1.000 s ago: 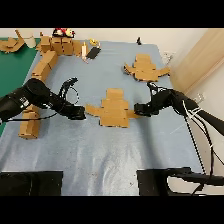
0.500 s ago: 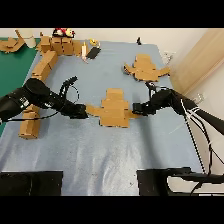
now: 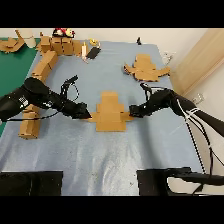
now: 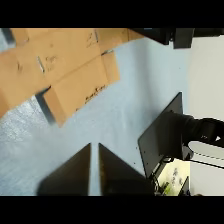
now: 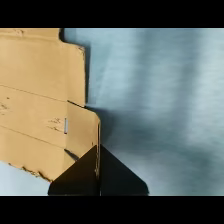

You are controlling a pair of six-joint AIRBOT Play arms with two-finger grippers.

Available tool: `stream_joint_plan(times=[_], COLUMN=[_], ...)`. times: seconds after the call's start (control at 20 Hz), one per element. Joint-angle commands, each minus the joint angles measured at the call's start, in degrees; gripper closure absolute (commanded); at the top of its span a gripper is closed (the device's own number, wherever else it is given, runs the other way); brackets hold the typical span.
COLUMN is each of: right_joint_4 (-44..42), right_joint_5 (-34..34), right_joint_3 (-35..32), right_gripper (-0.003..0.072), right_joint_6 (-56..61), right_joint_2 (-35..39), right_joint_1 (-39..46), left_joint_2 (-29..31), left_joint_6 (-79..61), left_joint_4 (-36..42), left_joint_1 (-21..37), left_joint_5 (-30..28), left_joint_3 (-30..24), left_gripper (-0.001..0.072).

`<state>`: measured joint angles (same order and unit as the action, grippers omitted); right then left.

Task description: Fold the box.

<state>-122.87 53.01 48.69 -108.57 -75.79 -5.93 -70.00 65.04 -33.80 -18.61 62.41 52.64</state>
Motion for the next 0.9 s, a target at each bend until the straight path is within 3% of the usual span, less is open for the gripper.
stream_joint_plan(times=[0.0,0.25,0.45,0.65,0.85], right_joint_4=[-1.2,-0.8,2.1,5.0,5.7], right_joint_5=[-0.6,-4.6,-11.6,-13.2,-13.3], right_joint_3=[-3.4,-12.0,-16.6,-18.0,-18.0], right_gripper=[0.0685,0.0685,0.0685,0.0685,0.0684], right_joint_6=[-1.9,-1.8,-2.2,-2.5,-2.5], right_joint_2=[5.1,15.0,20.0,22.5,22.8], right_joint_1=[-5.0,-12.0,-16.8,-20.3,-20.8], left_joint_2=[0.0,-1.0,-6.5,-11.5,-12.6], left_joint_6=[-1.4,-2.9,-3.2,-4.0,-4.3], left_joint_4=[0.6,0.2,0.2,0.1,-0.7], left_joint_1=[2.0,7.2,9.7,9.5,9.5], left_joint_5=[1.2,1.5,4.9,6.3,6.0], left_joint_3=[0.1,0.0,0.0,0.0,0.0], left_gripper=[0.0239,0.0237,0.0237,0.0238,0.0238])
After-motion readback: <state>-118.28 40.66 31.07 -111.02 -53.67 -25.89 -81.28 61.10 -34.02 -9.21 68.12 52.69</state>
